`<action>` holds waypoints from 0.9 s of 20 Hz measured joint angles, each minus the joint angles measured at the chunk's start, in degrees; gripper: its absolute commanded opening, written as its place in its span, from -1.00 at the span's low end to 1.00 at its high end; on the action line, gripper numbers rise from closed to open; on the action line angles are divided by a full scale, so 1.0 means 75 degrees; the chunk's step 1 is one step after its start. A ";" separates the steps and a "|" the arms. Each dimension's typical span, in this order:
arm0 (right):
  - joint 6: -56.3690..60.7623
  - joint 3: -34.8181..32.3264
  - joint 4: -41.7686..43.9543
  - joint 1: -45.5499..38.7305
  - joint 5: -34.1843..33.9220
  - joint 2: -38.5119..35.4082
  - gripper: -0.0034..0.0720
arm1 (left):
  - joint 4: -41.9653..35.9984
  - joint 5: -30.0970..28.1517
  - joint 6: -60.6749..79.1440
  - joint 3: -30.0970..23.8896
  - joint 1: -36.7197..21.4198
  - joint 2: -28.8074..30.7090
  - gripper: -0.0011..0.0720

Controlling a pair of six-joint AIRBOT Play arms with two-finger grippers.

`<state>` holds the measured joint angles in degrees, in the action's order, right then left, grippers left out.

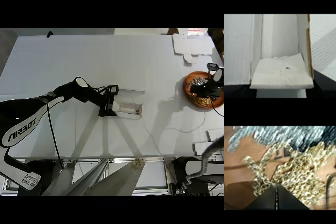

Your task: Fold the box and place the chain.

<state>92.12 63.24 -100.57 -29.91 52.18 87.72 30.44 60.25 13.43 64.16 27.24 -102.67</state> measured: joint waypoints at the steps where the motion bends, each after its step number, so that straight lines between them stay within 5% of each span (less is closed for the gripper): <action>1: -0.0035 0.0015 -0.0050 0.0000 -0.0189 -0.0207 -0.90 | 0.0000 0.0000 0.0000 0.0000 0.0000 0.0000 -0.22; 2: -0.0064 0.0017 -0.0082 0.0000 -0.0166 -0.0361 -0.86 | 0.0003 0.0000 0.0000 0.0000 0.0000 0.0000 -0.22; 3: -0.0073 0.0012 -0.0087 -0.0003 -0.0117 -0.0513 -0.54 | 0.0003 0.0000 0.0000 0.0000 0.0000 0.0000 -0.22; 4: -0.0090 0.0026 -0.0099 -0.0003 -0.0224 -0.0627 -0.01 | 0.0003 0.0003 0.0003 0.0000 0.0000 0.0000 -0.22; 11: 0.0323 0.0023 0.0868 -0.0670 0.0020 -0.0761 0.22 | 0.0003 0.0000 0.0003 0.0000 0.0000 0.0000 -0.22; 13: 0.0256 0.0020 0.1361 -0.1026 0.0172 -0.0618 0.50 | 0.0003 0.0000 0.0003 0.0000 0.0000 0.0000 -0.22; 17: -0.0044 0.0020 0.1792 -0.1355 0.0423 -0.0216 0.47 | 0.0003 0.0000 0.0000 0.0000 0.0000 0.0000 -0.22; 18: -0.0099 0.0023 0.1862 -0.1373 0.0434 -0.0096 0.33 | 0.0000 0.0000 0.0003 0.0000 0.0000 0.0000 -0.22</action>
<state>91.37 63.42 -86.61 -40.21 55.44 87.00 30.44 60.25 13.45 64.16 27.24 -102.67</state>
